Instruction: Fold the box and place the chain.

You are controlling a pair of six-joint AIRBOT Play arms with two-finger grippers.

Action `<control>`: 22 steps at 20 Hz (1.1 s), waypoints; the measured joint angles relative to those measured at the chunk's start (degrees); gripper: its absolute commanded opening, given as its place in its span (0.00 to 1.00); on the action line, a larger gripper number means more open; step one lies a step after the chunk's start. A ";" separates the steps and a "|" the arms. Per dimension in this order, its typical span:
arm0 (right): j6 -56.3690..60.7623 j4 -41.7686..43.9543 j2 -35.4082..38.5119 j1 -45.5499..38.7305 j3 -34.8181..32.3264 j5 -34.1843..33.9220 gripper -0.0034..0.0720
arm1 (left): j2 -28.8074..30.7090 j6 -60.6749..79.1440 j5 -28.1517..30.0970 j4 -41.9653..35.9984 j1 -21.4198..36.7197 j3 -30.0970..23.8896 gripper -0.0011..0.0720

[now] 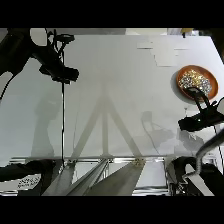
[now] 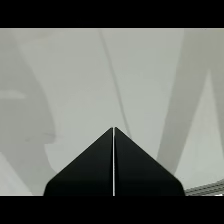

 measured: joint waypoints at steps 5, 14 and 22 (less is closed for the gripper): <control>-5.92 -0.70 0.00 0.00 0.00 -1.14 0.07 | 0.00 -0.02 0.00 -0.02 0.00 0.00 0.03; 2.82 1.18 0.00 0.00 0.22 -10.78 0.07 | 0.00 0.00 0.00 -0.02 0.00 0.00 0.03; 17.49 -20.48 -8.48 -13.84 7.50 -19.37 0.56 | 0.00 -0.02 0.00 -0.02 0.00 0.00 0.03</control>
